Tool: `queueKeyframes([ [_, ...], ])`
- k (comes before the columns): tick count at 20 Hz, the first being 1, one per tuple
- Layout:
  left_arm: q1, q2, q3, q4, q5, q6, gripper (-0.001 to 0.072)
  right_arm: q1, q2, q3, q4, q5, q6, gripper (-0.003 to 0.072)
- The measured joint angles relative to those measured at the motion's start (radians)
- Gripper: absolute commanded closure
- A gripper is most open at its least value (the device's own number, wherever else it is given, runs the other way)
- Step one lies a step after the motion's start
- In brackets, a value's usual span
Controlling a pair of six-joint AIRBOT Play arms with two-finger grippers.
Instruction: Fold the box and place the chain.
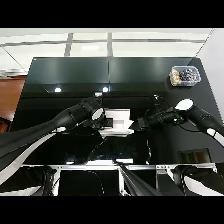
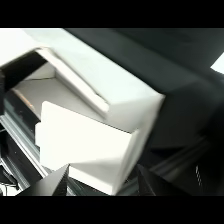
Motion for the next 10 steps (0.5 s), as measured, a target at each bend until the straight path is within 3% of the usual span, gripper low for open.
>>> queueKeyframes([
  [6, 0.0, 0.0, 0.0, 0.0, 0.016, 0.0, 0.068, 0.121, 0.0, 0.034, -0.058, -0.129, 0.145, 0.0213],
  [10, 0.0, 0.0, 0.0, 0.0, 0.021, 0.0, 0.068, 0.195, 0.0, 0.086, -0.203, -0.192, 0.317, 0.0213],
])
